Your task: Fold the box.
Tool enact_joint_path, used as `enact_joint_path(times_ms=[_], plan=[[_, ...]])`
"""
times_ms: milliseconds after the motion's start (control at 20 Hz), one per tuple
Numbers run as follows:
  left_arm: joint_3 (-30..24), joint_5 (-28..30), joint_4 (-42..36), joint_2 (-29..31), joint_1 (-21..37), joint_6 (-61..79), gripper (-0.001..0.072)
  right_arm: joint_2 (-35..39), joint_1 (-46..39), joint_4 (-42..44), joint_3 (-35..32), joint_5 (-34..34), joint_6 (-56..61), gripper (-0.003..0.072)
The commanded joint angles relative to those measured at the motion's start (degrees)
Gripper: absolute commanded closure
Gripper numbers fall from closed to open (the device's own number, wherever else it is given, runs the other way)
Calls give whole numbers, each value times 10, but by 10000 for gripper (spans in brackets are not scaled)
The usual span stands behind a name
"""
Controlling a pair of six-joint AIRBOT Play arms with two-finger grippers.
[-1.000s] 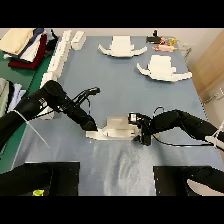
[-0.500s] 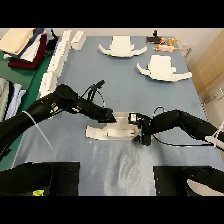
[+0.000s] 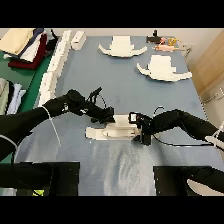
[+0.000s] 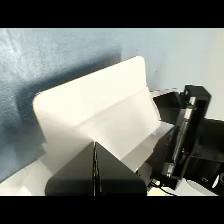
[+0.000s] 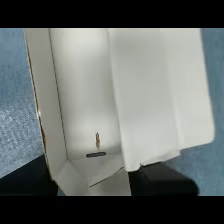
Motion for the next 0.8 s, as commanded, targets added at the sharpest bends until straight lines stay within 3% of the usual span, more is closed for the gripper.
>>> enact_joint_path(times_ms=[0, 250, 600, 750], plan=[[1, 4, 10, -18, 1, -5, 694, 0, 0, -1, 1, 1, -2, 179], [6, -31, 12, 16, 21, 49, 695, 0, 0, -2, 1, 1, -2, 179], [-18, -105, 177, 229, 29, 88, 695, 0, 0, -2, 1, 1, -2, 179], [-53, -136, 189, 302, 29, 209, 695, 0, 0, -1, 1, 0, -2, 179]])
